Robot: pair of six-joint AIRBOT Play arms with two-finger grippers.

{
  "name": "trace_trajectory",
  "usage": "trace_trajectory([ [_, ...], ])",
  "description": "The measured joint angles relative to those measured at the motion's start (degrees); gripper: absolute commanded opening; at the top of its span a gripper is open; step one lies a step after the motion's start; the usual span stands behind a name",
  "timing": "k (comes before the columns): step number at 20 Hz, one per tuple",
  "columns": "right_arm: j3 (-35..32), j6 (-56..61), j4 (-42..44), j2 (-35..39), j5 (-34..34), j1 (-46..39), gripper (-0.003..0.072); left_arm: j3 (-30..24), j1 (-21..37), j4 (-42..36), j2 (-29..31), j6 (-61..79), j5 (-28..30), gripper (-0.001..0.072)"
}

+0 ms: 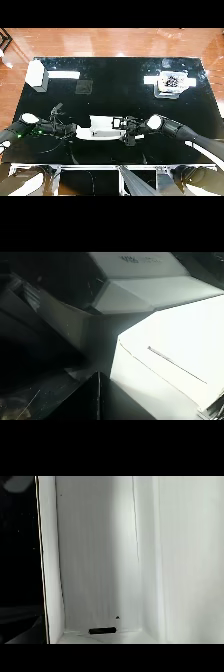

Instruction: Fold the box and place the chain.

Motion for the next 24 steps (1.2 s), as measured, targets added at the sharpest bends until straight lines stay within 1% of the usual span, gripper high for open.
trace_trajectory([
  [2, 0.0, 0.0, 0.0, 0.0, 0.0, 0.0, 0.0479, 0.0, -0.3, -0.5, -0.2, 0.2, 0.3, 0.0027],
  [3, 0.0, 0.0, 0.0, 0.0, 0.0, 0.0, 0.0478, 0.0, -0.3, -1.1, -0.2, 0.3, 0.4, 0.0092],
  [5, 0.0, 0.0, 0.0, 0.0, 0.0, 0.0, 0.0479, 0.3, -0.4, -2.4, -0.3, 0.5, 0.2, 0.0375],
  [6, 0.0, 0.0, 0.0, 0.0, 0.0, 0.0, 0.0478, 0.6, -0.5, -2.9, -0.3, 0.6, 0.0, 0.0478],
  [9, 0.0, 0.0, 0.0, 0.0, 0.0, 0.0, 0.0478, 2.1, -0.5, -3.7, -0.3, 1.7, -2.0, 0.0493],
  [12, 0.0, 0.0, 0.0, 0.0, 0.0, 0.0, 0.0478, 3.5, -0.7, -4.3, -0.3, 2.1, -4.5, 0.0493],
  [16, 0.0, 0.0, 0.0, 0.0, 0.0, 0.0, 0.0478, 4.2, -2.4, -5.6, -0.3, 2.3, -6.4, 0.0495],
  [17, 0.0, 0.0, 0.0, 0.0, 0.0, 0.0, 0.0479, 4.3, -2.8, -6.0, -0.2, 2.3, -6.8, 0.0556],
  [18, 0.0, 0.0, 0.0, 0.0, 0.0, 0.0, 0.0478, 4.4, -3.0, -6.2, -0.2, 2.3, -7.0, 0.0647],
  [24, 0.0, 0.0, 0.0, 0.0, 0.0, 0.0, 0.0478, 5.9, -3.7, -6.2, 0.3, 2.4, -8.7, 0.0643],
])
